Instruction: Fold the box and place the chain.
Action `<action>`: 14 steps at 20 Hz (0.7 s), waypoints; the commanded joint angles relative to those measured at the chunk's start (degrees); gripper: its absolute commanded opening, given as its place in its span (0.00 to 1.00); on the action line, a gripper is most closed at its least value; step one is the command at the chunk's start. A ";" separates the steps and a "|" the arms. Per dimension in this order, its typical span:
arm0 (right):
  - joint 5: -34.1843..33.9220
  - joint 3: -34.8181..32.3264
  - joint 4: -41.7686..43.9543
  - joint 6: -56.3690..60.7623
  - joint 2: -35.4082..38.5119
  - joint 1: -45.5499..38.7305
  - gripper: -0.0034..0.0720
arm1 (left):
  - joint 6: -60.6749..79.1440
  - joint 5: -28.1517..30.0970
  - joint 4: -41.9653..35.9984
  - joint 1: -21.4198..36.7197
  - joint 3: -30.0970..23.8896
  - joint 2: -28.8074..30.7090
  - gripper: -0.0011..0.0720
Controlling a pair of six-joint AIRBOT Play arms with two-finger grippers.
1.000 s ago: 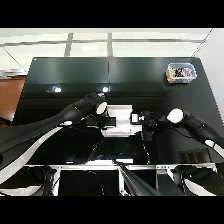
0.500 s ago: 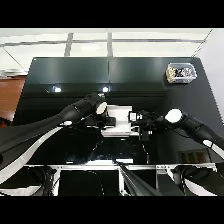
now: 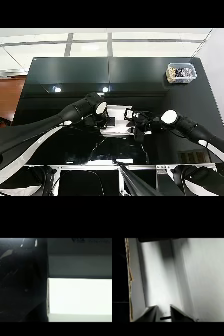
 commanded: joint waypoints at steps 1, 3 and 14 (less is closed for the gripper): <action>0.48 0.02 -0.09 4.79 -0.04 0.00 0.44 | -0.04 0.24 -0.13 0.02 0.04 -0.02 0.05; 1.18 0.28 -2.14 12.85 1.55 -1.07 0.07 | -0.04 0.24 -0.13 0.02 0.04 -0.02 0.05; 17.68 -2.19 -11.04 67.36 12.28 -41.27 0.06 | -0.07 -0.85 -0.13 0.26 0.04 -0.02 0.05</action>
